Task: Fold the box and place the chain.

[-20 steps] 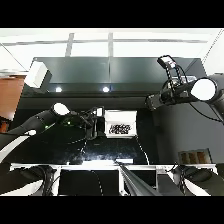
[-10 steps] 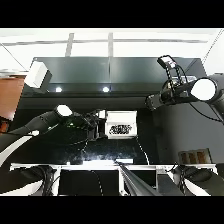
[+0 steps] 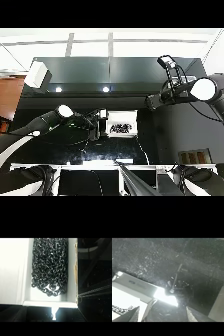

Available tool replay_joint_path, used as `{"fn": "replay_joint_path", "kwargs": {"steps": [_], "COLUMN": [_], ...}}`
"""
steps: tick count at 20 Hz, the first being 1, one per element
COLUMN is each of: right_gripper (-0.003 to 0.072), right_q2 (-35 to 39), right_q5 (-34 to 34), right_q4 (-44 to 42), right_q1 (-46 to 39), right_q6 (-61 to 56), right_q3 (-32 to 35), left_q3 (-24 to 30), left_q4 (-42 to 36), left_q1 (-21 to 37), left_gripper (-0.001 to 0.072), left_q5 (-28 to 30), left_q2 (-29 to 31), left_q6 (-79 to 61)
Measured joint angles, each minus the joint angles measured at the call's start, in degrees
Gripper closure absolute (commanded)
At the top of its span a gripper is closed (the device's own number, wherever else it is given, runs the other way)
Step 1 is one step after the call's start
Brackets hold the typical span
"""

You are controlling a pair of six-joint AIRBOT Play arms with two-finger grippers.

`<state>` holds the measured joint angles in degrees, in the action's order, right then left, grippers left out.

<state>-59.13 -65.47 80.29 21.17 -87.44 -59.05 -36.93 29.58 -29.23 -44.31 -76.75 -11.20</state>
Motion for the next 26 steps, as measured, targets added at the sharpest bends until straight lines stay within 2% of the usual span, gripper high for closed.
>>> {"fn": "replay_joint_path", "kwargs": {"steps": [5, 11, 15, 21, 22, 23, 26], "right_gripper": [-0.0018, -0.0016, -0.0016, -0.0013, 0.0158, 0.0287, 0.0294], "right_q2": [-4.2, -9.2, -10.3, -11.0, -11.1, -11.1, -11.1], "right_q5": [1.9, 3.6, 1.7, -2.4, -2.7, -3.0, -3.4], "right_q4": [-7.3, -18.3, -20.6, -22.9, -23.1, -23.3, -23.7], "right_q1": [0.0, 0.8, 1.2, 2.6, 2.8, 3.1, 4.1], "right_q6": [4.8, 26.6, 36.8, 41.3, 41.6, 42.1, 42.9], "right_q3": [0.0, 0.0, 0.0, 1.3, 1.4, 1.4, 1.5], "left_q3": [0.0, 0.0, 0.0, 0.0, 0.0, 0.0, 0.0], "left_q4": [1.4, 3.0, 3.3, 3.5, 3.6, 3.6, 3.6], "left_q1": [0.0, 0.0, 0.0, 0.0, 0.0, 0.0, 0.0], "left_gripper": [0.0296, 0.0295, 0.0295, 0.0296, 0.0296, 0.0296, 0.0295], "left_q5": [0.1, 0.1, 0.1, 0.1, 0.1, 0.1, 0.1], "left_q2": [0.0, 0.0, 0.0, 0.0, 0.0, 0.0, 0.0], "left_q6": [0.0, 0.1, 0.1, 0.1, 0.1, 0.1, 0.1]}}
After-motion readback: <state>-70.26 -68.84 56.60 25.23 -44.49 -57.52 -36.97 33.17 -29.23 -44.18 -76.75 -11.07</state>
